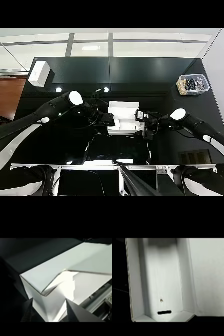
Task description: Fold the box and place the chain.
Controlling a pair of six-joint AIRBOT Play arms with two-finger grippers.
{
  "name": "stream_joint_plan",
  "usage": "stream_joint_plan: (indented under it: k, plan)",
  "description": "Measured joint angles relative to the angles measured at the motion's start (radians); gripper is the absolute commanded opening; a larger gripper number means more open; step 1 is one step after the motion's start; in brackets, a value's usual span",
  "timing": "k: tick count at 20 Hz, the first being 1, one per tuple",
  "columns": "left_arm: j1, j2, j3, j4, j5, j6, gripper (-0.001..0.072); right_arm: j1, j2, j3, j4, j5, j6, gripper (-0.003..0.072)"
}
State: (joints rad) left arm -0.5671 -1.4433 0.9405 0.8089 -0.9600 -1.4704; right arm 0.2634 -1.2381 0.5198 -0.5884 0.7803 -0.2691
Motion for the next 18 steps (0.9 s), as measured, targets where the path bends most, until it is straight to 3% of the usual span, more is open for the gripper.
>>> stream_joint_plan:
  k: [5,10,14,18]
  plan:
    - [-0.092,-0.003,0.067,0.249,0.027,-0.242,0.0479,0.0,0.0,0.0,0.0,0.0,0.0,0.0245]
    - [-0.164,-0.061,0.167,0.476,-0.062,-0.437,0.0478,0.0,0.0,0.0,0.001,-0.001,0.0,0.0245]
    - [-0.191,-0.114,0.22,0.564,-0.133,-0.541,0.0477,0.0,0.0,0.0,0.001,-0.002,0.0,0.0245]
    - [-0.214,-0.136,0.24,0.593,-0.159,-0.612,0.0403,0.0,0.0,0.0,0.001,-0.002,0.0,0.0245]
